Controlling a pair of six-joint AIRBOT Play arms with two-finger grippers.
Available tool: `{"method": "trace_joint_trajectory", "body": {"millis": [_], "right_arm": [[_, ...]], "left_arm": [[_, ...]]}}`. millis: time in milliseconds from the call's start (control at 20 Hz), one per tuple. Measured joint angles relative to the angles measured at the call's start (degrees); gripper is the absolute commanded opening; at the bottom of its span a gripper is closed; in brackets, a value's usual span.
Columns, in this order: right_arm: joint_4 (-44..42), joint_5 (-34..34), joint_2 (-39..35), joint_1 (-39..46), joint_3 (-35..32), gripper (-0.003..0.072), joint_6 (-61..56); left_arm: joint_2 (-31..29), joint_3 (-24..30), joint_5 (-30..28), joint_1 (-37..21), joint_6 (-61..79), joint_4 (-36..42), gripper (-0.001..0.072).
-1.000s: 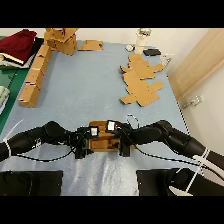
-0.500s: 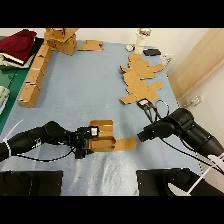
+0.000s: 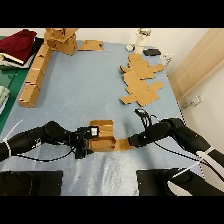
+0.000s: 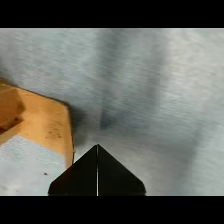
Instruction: Fold the box.
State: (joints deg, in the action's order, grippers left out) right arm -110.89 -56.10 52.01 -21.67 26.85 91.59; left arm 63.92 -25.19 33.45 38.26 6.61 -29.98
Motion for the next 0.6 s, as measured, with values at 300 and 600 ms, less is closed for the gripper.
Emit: {"method": "trace_joint_trajectory", "body": {"millis": [300, 600], "right_arm": [[-5.5, 2.6, 1.0, -1.7, -0.6, 0.0005, 3.5], [-12.6, 1.6, -0.1, -1.9, 1.4, 0.0006, 6.3]], "left_arm": [[0.0, 0.0, 0.0, 0.0, 0.0, 0.0, 0.0521], [0.0, 0.0, 0.0, 0.0, 0.0, 0.0, 0.0521]]}}
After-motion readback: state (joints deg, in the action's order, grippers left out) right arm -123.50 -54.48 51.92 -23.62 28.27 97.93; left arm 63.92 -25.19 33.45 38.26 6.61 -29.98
